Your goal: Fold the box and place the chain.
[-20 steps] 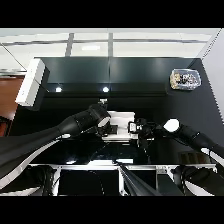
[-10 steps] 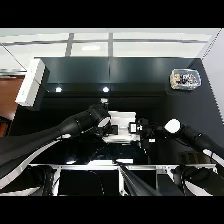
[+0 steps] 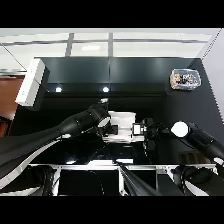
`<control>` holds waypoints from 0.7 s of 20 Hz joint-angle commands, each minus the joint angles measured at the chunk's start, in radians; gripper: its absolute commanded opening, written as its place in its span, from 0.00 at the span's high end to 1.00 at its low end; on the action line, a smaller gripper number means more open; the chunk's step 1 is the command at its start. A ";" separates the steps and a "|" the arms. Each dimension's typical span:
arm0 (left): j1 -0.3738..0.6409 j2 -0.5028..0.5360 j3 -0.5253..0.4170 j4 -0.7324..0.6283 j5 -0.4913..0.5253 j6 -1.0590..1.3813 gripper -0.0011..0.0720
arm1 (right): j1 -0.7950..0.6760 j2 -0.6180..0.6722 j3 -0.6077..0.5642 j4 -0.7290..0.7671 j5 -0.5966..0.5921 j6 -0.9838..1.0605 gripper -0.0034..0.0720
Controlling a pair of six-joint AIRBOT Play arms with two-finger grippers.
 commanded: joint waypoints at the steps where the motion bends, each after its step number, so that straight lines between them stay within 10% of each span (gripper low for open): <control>1: 0.000 0.000 0.001 0.000 0.002 -0.001 0.94 | 0.000 0.009 0.000 -0.010 -0.002 0.016 0.03; 3: 0.000 0.000 0.001 0.000 0.002 -0.001 0.94 | 0.000 0.008 0.000 -0.008 0.003 0.016 0.29; 7: 0.000 0.000 0.001 0.000 0.002 -0.001 0.94 | 0.016 -0.010 -0.002 0.050 -0.013 0.015 0.41; 8: 0.000 0.000 0.001 0.000 0.002 -0.001 0.94 | 0.027 -0.017 -0.002 0.051 -0.016 0.014 0.66; 14: 0.000 0.000 0.001 0.001 0.003 -0.001 0.94 | 0.046 -0.043 -0.002 0.218 -0.112 0.012 0.69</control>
